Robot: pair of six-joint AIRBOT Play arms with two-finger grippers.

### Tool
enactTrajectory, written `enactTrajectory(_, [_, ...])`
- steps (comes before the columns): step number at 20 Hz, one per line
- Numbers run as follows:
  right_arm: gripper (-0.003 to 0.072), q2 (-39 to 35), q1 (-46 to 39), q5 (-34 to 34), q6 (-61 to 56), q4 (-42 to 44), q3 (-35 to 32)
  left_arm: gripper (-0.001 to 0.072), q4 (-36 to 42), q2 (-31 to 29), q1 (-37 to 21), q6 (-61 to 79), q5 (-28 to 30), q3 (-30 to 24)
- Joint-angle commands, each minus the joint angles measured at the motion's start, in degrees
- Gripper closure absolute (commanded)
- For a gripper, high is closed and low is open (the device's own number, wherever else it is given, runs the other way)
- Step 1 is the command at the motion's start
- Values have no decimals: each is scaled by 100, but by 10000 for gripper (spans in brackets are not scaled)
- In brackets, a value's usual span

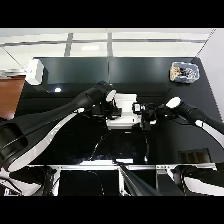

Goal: Fold the box and place the chain.

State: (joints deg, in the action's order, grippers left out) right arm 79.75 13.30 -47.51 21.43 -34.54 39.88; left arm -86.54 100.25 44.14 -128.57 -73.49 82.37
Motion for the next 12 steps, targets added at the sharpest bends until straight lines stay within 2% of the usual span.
enactTrajectory(1, [622,-2,2,0,15,2,-2,673,7,17,-7,13,-4,11])
enactTrajectory(5, [622,-2,2,0,15,2,0,678,28,17,-13,13,-7,11])
enactTrajectory(6, [623,-2,2,0,15,2,0,596,28,17,-15,13,-7,11])
enactTrajectory(7, [623,-2,2,0,15,2,-2,477,28,17,-17,-7,-9,11])
enactTrajectory(9, [623,-2,2,0,15,2,-2,342,28,17,-22,-72,-24,11])
enactTrajectory(12, [623,-2,2,0,15,2,-2,331,13,17,-24,-74,-2,11])
